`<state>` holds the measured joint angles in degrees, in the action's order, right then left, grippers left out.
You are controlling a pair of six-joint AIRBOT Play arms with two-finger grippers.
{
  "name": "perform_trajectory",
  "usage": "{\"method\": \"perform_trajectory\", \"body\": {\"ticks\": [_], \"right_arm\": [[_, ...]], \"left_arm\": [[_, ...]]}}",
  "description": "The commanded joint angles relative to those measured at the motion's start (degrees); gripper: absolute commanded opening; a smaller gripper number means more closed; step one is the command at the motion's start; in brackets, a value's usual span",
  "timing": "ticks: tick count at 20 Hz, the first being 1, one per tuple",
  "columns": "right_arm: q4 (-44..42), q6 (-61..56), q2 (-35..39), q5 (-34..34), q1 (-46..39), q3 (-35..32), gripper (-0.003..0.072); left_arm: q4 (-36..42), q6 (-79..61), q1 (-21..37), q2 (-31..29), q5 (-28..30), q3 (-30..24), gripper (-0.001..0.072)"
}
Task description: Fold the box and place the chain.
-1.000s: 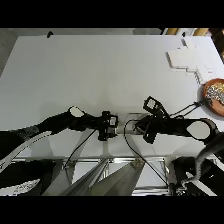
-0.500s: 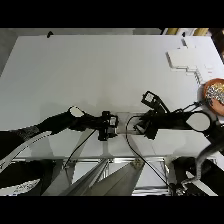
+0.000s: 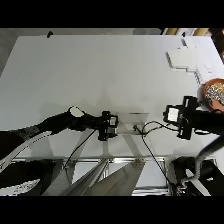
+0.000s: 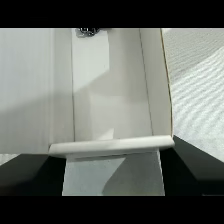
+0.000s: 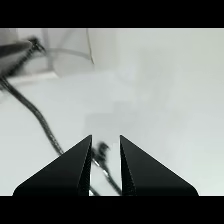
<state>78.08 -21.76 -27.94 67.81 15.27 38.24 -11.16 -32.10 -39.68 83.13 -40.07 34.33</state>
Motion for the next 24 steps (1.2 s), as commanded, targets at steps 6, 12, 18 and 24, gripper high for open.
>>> {"method": "perform_trajectory", "body": {"ticks": [6, 12, 18, 24], "right_arm": [[4.15, 7.26, -1.92, 3.15, -1.22, -5.97, 0.0178], [2.1, 12.59, -15.34, 0.31, -1.22, -6.82, 0.0242], [-5.49, 23.02, -18.8, -8.11, -3.82, -13.09, 0.0243], [-10.27, 30.99, -19.87, -12.68, -8.61, -17.84, 0.0242]], "left_arm": [[-0.02, -0.02, 0.02, -0.02, 0.02, -0.02, 0.0372], [-0.02, -0.02, 0.02, -0.02, 0.02, -0.02, 0.0372], [-0.02, -0.02, 0.02, -0.02, 0.02, -0.02, 0.0372], [0.0, -0.02, 0.02, -0.02, 0.02, -0.02, 0.0372]]}}
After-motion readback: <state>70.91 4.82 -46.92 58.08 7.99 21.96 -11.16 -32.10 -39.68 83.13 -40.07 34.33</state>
